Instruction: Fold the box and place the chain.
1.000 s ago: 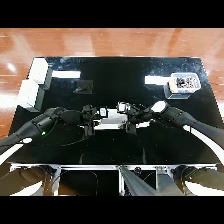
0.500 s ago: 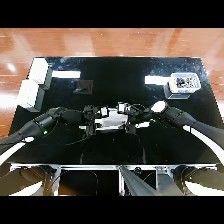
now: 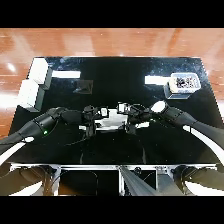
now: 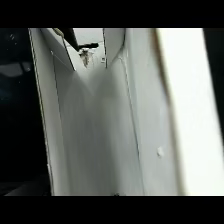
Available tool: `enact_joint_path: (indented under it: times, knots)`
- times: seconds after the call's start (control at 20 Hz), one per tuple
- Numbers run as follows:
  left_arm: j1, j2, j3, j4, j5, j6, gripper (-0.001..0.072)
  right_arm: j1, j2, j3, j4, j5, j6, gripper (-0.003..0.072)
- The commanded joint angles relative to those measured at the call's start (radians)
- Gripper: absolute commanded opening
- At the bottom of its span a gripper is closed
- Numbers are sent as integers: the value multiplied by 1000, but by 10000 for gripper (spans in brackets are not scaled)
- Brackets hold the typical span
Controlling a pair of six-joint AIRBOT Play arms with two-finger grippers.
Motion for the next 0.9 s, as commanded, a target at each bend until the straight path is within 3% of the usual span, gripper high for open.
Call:
enact_joint_path:
  times: [0.0,0.1,0.2,0.3,0.55,0.6,0.65,0.7,0.75,0.85]
  knots:
    - [1,-1,1,0,-4,-3,531,0,0,1,0,-1,1,559]
    - [1,-1,1,0,-2,-4,527,0,0,1,0,-1,1,558]
    - [1,-1,1,0,0,-4,429,0,0,1,0,-1,1,558]
    - [1,-1,1,-4,-4,-5,557,0,0,1,0,-1,1,559]
    - [1,0,2,-2,4,-8,543,0,0,1,0,-1,1,558]
    - [2,3,2,10,7,-20,457,0,0,1,0,-1,2,558]
    - [2,8,4,34,8,-52,220,0,0,1,0,-1,2,558]
    - [2,16,7,64,10,-90,60,0,0,1,0,-2,2,558]
    - [2,21,13,97,16,-133,26,0,0,1,0,-2,1,558]
    - [4,32,27,187,47,-236,25,0,0,1,0,-2,2,559]
